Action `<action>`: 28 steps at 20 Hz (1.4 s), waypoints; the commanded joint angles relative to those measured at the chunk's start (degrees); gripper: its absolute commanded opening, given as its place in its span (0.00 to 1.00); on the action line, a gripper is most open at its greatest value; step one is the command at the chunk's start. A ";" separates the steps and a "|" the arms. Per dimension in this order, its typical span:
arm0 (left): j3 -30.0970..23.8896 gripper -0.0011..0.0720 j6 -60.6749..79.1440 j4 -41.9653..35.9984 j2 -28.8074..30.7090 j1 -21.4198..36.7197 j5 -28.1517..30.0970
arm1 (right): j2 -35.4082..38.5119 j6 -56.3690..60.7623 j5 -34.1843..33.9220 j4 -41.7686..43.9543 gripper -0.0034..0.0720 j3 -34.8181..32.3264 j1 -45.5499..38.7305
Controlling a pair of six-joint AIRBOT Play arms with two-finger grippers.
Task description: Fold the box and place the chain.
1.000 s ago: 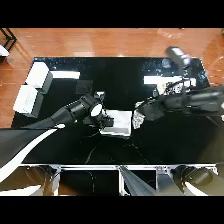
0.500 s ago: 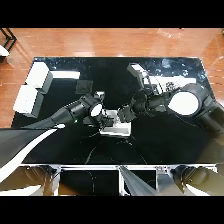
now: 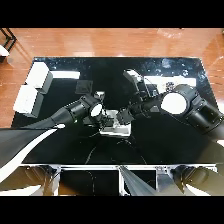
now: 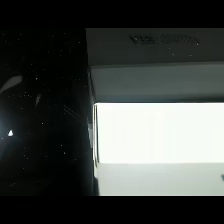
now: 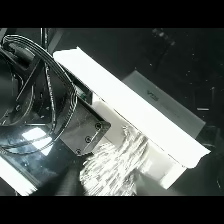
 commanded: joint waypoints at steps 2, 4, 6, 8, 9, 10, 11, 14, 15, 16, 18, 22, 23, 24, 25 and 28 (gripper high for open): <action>-0.02 0.04 0.02 0.00 -0.02 -0.04 0.04 | 0.26 1.66 2.97 4.00 0.73 0.15 -1.92; -0.02 0.04 0.00 0.00 -0.02 -0.04 0.04 | 2.69 1.05 6.73 2.97 0.73 0.13 -5.62; 0.00 0.04 -0.04 0.02 -0.02 -0.02 0.07 | 6.88 0.57 11.13 -1.49 0.73 0.13 -10.67; 0.00 0.04 -2.34 0.94 -0.02 -0.04 0.17 | 11.37 -0.07 16.37 -7.98 0.73 0.13 -15.76; 0.00 0.04 -3.72 1.51 -0.02 -0.04 0.66 | 12.96 -0.04 19.54 -10.19 0.73 0.09 -17.97; 0.00 0.04 -4.33 1.55 -0.02 -0.04 1.20 | 14.12 -0.09 22.60 -10.78 0.73 0.09 -20.04; 0.00 0.04 -4.52 1.53 -0.02 -0.04 1.79 | 14.82 -0.13 24.24 -10.73 0.73 0.09 -21.49; 0.02 0.04 -5.73 1.53 -0.02 -0.04 1.75 | 15.17 -0.28 22.47 -10.62 0.73 0.04 -22.27; 0.02 0.05 -5.79 1.51 -0.02 -0.04 1.46 | 15.15 -0.28 21.31 -10.14 0.73 0.04 -22.29; 0.04 0.19 -5.90 1.49 -0.02 -0.04 1.14 | 15.15 -0.26 20.61 -9.94 0.73 0.02 -22.27; 0.39 0.77 -6.08 0.83 -0.02 -0.04 -0.26 | 15.15 -0.26 20.59 -9.88 0.73 -0.04 -22.29; 3.69 0.90 -5.11 1.66 2.10 -0.02 -3.04 | 15.17 -0.37 20.68 -10.43 0.73 -0.04 -22.29; 4.57 0.90 -3.89 2.23 3.48 -0.04 -3.78 | 15.17 -0.76 20.63 -10.49 0.73 -0.04 -22.29; 4.96 0.90 -1.68 2.43 5.29 -0.02 -4.44 | 15.17 -1.38 20.57 -10.54 0.73 -0.04 -22.29; 4.96 0.90 3.34 2.10 7.26 -0.04 -5.01 | 15.17 -1.86 19.93 -10.91 0.73 -0.04 -22.29; 3.26 0.90 20.81 0.90 15.15 -0.90 -13.97 | 15.17 -3.08 12.85 -11.74 0.73 -0.26 -22.27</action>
